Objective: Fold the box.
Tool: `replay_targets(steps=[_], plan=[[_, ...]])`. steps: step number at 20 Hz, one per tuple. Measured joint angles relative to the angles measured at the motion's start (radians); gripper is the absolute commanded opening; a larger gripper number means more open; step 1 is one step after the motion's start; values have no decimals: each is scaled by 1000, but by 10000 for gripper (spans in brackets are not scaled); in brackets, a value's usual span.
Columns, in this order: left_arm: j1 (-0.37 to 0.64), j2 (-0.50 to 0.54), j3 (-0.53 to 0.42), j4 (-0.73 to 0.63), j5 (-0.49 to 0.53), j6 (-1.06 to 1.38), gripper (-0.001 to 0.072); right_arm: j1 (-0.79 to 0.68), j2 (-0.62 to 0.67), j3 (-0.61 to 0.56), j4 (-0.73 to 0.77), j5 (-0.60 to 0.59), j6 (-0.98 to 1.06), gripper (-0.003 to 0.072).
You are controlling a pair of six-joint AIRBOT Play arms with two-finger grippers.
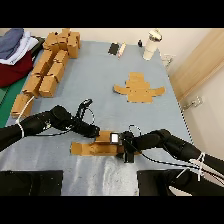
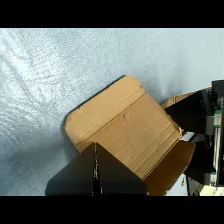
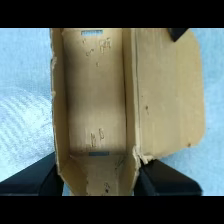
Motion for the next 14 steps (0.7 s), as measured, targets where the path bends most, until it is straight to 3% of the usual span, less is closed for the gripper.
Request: replay_targets(steps=[4, 5, 6, 14], plan=[[0, -1, 0, 12, -2, -3, 12, 0, -12, -1, 1, 7, 0, 502], [0, -1, 0, 13, -2, -3, 11, 0, -14, -1, 0, 8, 0, 409], [0, -1, 0, 15, -2, -3, 11, 0, -15, 0, 0, 8, 0, 384], [5, 1, 0, 30, -31, 8, 10, -1, -18, -1, -2, 8, 0, 387]])
